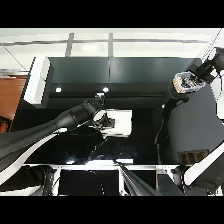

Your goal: Fold the box and place the chain.

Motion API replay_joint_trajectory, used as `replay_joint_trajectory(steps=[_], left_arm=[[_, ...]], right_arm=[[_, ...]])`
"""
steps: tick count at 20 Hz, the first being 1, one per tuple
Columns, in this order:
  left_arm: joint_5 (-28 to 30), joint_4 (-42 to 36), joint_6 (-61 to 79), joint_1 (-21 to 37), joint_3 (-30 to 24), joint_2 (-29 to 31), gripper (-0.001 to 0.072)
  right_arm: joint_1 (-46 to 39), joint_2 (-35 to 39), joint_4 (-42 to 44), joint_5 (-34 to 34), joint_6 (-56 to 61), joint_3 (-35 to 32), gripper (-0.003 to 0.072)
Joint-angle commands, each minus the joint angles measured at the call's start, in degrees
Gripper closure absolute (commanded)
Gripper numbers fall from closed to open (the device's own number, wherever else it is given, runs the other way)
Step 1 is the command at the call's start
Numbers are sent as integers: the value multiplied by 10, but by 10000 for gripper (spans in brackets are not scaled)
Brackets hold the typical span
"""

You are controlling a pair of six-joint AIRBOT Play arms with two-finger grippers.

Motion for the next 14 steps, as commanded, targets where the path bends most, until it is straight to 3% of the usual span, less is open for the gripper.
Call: replay_joint_trajectory(steps=[1, 10, 14], left_arm=[[0, 0, 0, 0, 0, 0, 680], [4, 0, 0, 0, 0, 0, 680], [12, 0, 0, 0, 0, 0, 680]], right_arm=[[-2, 39, 9, 39, -70, 26, 670], [4, 309, 70, 35, -205, 26, 673], [5, 407, 157, 42, -229, 26, 675]])
